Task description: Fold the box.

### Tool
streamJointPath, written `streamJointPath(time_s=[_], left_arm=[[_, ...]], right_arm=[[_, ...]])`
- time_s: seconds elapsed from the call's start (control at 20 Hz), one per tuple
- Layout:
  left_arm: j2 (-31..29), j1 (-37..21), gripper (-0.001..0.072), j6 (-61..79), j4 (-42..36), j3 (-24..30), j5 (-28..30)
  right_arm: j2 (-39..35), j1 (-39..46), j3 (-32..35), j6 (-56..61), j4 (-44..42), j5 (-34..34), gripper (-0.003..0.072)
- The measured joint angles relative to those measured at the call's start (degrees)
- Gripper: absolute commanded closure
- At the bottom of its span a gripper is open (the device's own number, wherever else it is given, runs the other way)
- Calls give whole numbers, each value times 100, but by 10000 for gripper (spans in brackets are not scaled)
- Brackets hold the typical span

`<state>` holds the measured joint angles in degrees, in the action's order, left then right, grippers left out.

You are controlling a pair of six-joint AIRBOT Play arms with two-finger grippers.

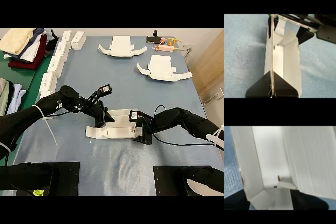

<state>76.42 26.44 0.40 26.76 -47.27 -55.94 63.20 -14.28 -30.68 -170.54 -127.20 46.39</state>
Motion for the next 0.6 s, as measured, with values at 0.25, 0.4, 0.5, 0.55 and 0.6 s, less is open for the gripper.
streamJointPath(time_s=[0.25, 0.4, 0.5, 0.55, 0.6], left_arm=[[0, 0, 694, 4, 4, 0, -9], [0, 0, 694, 9, 7, 0, -15], [0, 0, 694, 11, 7, 0, -15], [0, 0, 693, 11, 7, 0, -15], [0, 0, 694, 11, 7, 0, -17]], right_arm=[[-111, 0, 24, -46, 57, -170, -25], [-289, -2, 20, 114, 289, -227, -33], [-367, -2, 24, 203, 446, -251, -34], [-385, -2, 24, 221, 492, -275, -34], [-387, -2, 24, 227, 525, -317, -34]])
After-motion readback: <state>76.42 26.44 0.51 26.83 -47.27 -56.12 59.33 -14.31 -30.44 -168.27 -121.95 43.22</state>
